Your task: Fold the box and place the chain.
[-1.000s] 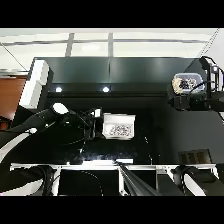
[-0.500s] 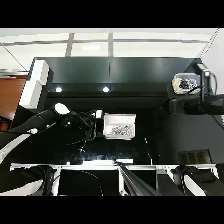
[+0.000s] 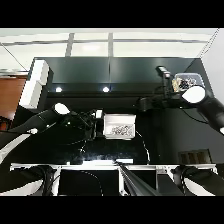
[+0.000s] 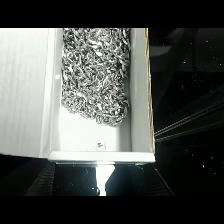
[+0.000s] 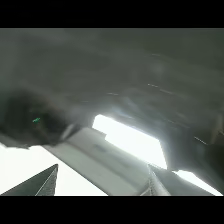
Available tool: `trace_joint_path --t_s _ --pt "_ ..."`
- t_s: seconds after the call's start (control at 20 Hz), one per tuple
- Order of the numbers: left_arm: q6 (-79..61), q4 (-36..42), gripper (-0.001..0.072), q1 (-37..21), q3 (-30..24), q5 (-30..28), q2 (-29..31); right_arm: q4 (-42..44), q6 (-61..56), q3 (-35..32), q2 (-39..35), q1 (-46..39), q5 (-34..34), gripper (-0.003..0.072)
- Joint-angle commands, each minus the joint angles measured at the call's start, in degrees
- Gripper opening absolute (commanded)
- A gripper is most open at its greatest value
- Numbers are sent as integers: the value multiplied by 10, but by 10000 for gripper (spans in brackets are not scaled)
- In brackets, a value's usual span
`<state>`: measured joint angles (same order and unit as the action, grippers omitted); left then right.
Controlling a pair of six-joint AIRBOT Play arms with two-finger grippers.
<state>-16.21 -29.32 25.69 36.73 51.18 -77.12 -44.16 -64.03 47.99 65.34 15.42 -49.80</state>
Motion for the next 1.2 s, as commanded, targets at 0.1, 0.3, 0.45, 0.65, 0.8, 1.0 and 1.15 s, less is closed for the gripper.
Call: trace_joint_path --t_s 0.1,0.3,0.45,0.65,0.8,1.0,1.15 --pt "0 0 334 0 1 0 0 92 356 17 39 4 -101 636" --pt "0 0 334 0 1 0 0 15 369 18 33 28 -192 636" --pt "0 0 334 0 1 0 0 -33 377 10 33 77 -143 636" --pt "0 0 334 0 1 0 0 -33 445 10 34 110 -110 636" --pt "0 0 335 1 1 0 0 -30 473 12 34 116 -125 636" --pt "0 0 335 1 1 0 0 -24 464 12 34 125 -158 636" --pt "0 0 335 1 1 0 0 -34 444 10 34 144 -149 636"
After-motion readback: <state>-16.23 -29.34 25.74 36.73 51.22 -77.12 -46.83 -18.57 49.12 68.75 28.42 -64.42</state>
